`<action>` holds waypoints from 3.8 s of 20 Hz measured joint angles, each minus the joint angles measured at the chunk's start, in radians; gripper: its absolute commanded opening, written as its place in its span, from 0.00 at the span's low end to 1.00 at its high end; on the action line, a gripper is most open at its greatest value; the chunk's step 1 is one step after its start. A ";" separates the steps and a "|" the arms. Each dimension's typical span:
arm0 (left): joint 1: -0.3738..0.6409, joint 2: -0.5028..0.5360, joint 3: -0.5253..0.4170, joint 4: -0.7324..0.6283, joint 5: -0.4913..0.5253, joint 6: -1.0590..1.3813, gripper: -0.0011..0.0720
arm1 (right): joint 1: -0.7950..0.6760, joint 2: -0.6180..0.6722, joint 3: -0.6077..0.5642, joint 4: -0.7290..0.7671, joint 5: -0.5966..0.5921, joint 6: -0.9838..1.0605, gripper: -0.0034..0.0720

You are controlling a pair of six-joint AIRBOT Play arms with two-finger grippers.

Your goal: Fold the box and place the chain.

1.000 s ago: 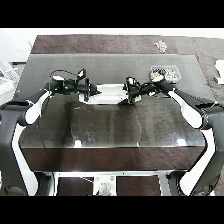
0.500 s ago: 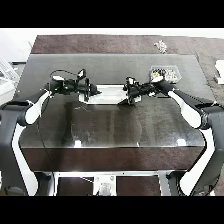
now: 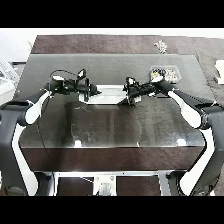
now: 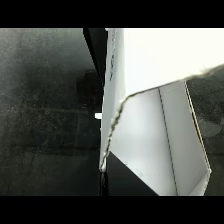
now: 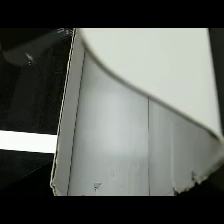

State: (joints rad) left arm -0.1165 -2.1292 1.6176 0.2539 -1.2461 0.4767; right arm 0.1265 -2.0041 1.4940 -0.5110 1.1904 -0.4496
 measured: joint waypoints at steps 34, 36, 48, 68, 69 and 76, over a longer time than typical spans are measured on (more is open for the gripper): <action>0.000 0.000 0.000 -0.010 -0.003 -0.020 0.04 | 0.000 0.000 -0.002 -0.008 0.000 0.000 0.83; 0.000 0.000 0.000 -0.017 -0.005 -0.027 0.05 | 0.000 0.000 -0.002 -0.008 0.000 0.000 0.83; 0.002 0.036 0.006 -0.107 -0.035 -0.026 0.62 | 0.000 0.000 -0.002 -0.011 0.001 -0.001 0.83; 0.162 0.360 -0.035 -0.001 -0.369 -0.140 0.04 | 0.000 0.000 -0.002 -0.006 0.000 0.000 0.83; 0.150 0.389 -0.057 0.021 -0.348 -0.152 0.03 | 0.000 0.000 -0.002 -0.006 0.000 0.000 0.83; 0.002 0.660 -0.394 0.104 0.053 -0.103 0.04 | 0.000 0.000 -0.002 -0.005 0.000 0.000 0.83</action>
State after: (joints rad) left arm -0.1150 -1.4693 1.2232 0.3580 -1.1934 0.3733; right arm 0.1261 -2.0045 1.4921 -0.5163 1.1904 -0.4496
